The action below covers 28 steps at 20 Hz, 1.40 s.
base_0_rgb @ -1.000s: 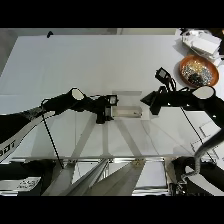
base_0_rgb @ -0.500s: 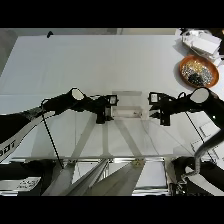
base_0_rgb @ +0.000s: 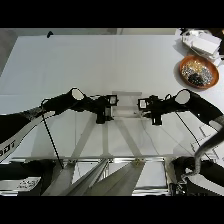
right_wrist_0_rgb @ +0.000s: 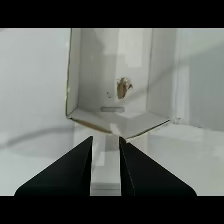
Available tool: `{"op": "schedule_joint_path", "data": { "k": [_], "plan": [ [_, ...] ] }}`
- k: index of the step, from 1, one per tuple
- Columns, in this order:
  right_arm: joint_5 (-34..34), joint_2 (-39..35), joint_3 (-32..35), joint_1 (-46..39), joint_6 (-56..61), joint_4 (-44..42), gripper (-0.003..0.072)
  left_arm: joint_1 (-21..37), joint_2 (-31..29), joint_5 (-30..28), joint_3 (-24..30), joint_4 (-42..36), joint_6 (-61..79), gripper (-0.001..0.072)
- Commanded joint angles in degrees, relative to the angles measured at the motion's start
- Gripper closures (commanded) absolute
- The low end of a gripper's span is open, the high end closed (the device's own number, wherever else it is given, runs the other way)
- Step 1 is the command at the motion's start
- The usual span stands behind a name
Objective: Fold the box and place the chain.
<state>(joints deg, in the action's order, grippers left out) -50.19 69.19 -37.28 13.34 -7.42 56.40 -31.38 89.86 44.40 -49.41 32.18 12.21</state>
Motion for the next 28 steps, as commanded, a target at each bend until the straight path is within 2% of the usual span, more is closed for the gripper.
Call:
{"op": "schedule_joint_path", "data": {
  "k": [1,8,10,13,16,17,18,19,27,28],
  "plan": [
    [1.77,0.61,0.02,0.52,-0.57,-1.9,0.0522,-0.04,0.0,-0.02,-0.02,0.0,0.0,0.0396],
    [1.75,1.29,0.02,3.19,-0.59,-5.9,0.054,-0.04,0.0,-0.02,-0.02,0.0,0.0,0.0396],
    [2.27,2.34,0.02,3.76,-0.59,-7.04,0.0635,-0.04,0.0,-0.02,-0.02,0.0,0.0,0.0396],
    [3.8,3.1,0.02,3.74,-0.42,-10.67,0.0634,-0.04,0.0,0.0,-0.02,0.0,0.0,0.0396],
    [5.4,3.15,0.02,3.74,-0.42,-12.02,0.0624,-0.04,0.0,-0.02,-0.02,0.0,0.0,0.0396],
    [5.73,3.28,0.02,3.74,-0.31,-12.0,0.0585,-0.04,0.0,-0.02,-0.02,0.02,0.0,0.0396],
    [5.73,3.58,0.02,3.74,-0.31,-12.04,0.0445,-0.04,0.0,-0.02,-0.02,0.0,0.0,0.0396],
    [5.66,4.0,0.04,3.74,-0.22,-12.04,0.0384,-0.04,0.0,-0.02,-0.02,0.0,0.0,0.0396],
    [4.07,2.21,0.02,3.74,0.83,-10.1,0.0396,-0.04,0.0,-0.02,-0.02,0.0,0.0,0.0396],
    [3.32,0.98,0.02,3.72,3.1,-8.33,0.0448,-0.04,0.0,-0.02,-0.02,0.0,0.0,0.0396]
  ]
}}
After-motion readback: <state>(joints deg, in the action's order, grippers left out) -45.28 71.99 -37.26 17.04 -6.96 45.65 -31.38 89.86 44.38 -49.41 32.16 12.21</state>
